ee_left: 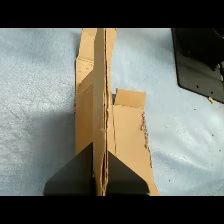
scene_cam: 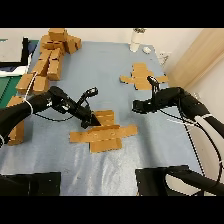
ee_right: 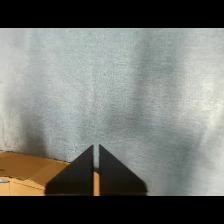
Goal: Fold the box.
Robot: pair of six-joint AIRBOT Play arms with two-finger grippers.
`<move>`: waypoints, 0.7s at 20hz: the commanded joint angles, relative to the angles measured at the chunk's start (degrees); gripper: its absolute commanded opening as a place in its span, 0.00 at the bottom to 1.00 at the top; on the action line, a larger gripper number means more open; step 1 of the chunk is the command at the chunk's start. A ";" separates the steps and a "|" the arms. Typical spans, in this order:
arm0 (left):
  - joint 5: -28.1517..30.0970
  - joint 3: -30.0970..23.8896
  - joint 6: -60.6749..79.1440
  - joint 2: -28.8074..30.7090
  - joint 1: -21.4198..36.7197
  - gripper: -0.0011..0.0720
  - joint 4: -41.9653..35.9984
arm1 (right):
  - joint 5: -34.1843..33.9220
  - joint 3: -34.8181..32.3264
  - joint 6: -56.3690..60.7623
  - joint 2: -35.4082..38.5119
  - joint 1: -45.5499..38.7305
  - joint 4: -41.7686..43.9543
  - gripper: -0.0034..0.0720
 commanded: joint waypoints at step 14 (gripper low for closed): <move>-1.90 1.18 0.09 -0.76 -0.04 0.03 0.50 | 0.76 0.02 -0.02 -0.13 0.22 -0.87 0.05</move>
